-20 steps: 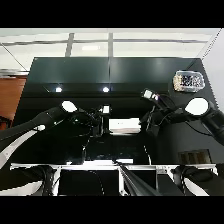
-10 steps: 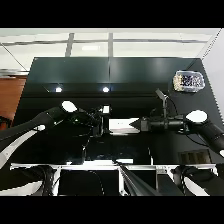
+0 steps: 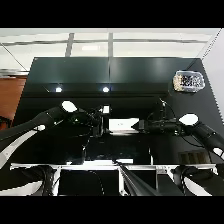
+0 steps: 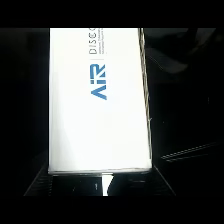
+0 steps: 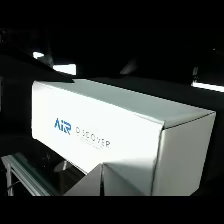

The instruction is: Fold the box and place the chain.

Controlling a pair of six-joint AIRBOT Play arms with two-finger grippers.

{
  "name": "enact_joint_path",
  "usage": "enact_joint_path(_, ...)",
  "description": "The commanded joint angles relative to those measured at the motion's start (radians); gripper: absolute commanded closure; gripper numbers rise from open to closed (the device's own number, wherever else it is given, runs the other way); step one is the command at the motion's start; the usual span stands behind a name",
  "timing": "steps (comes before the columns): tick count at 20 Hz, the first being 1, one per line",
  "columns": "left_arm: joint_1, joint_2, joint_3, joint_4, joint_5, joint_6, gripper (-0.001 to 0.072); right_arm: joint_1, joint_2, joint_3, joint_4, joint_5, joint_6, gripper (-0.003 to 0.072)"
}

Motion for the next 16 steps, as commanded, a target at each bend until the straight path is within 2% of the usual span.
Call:
enact_joint_path(1, 0.000, 0.000, 0.000, -0.004, 0.000, 0.000, 0.0210, 0.001, -0.006, -0.003, -0.046, -0.024, 0.022, 0.0668)
enact_joint_path(9, 0.000, 0.000, 0.000, -0.053, 0.000, 0.000, 0.0210, 0.038, -0.005, -0.001, -0.043, -0.026, 0.015, 0.0668)
enact_joint_path(11, 0.000, 0.000, 0.000, -0.057, 0.000, 0.000, 0.0210, 0.032, 0.000, 0.021, -0.052, 0.005, 0.006, 0.0668)
enact_joint_path(13, 0.003, 0.000, 0.000, -0.056, 0.003, 0.000, 0.0207, -0.002, 0.032, 0.084, -0.119, 0.093, 0.006, 0.0669)
enact_joint_path(14, 0.005, 0.002, 0.000, -0.056, 0.004, 0.000, 0.0178, -0.032, 0.058, 0.128, -0.179, 0.154, 0.007, 0.0668)
enact_joint_path(15, 0.008, 0.009, 0.000, -0.048, 0.006, 0.000, 0.0069, -0.068, 0.088, 0.168, -0.240, 0.206, 0.007, 0.0668)
enact_joint_path(16, 0.012, 0.018, 0.000, -0.047, 0.007, -0.003, -0.0007, -0.116, 0.125, 0.206, -0.306, 0.249, 0.009, 0.0668)
